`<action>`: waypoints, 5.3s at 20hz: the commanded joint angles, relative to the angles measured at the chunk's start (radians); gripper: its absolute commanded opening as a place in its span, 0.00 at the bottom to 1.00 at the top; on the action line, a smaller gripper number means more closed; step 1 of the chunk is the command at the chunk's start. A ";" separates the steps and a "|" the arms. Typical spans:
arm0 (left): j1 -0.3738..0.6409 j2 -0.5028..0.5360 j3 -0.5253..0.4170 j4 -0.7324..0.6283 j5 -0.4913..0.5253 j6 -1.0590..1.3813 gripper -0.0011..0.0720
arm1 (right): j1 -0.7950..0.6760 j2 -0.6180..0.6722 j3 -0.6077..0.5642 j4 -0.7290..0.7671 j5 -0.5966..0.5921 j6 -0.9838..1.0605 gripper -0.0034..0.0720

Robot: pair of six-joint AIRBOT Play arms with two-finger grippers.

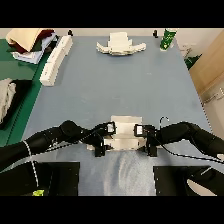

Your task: Fold the box.

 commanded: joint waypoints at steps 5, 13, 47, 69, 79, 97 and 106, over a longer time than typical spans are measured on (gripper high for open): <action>0.002 0.001 0.001 0.003 -0.018 -0.008 0.13 | 0.000 0.000 0.001 0.000 0.000 0.000 0.73; 0.131 0.148 0.000 0.240 -0.109 -0.349 0.07 | 0.000 0.000 0.001 0.000 0.000 0.000 0.73; 0.119 0.170 -0.002 0.394 -0.246 -1.600 0.03 | 0.000 0.000 0.001 0.000 0.000 0.000 0.73; 0.041 0.130 0.091 0.378 -0.139 -1.672 0.58 | 0.000 0.000 0.001 0.000 0.000 0.000 0.73; -0.217 -0.007 0.284 0.814 -0.220 -2.260 0.58 | 0.000 0.000 0.001 0.000 0.000 0.000 0.73; -0.299 -0.272 0.547 1.036 -0.492 -2.578 0.48 | 0.000 0.000 0.001 0.000 0.000 0.000 0.73; -0.341 -0.369 0.600 1.083 -0.555 -2.659 0.48 | 0.000 0.000 0.001 -0.001 0.000 0.000 0.73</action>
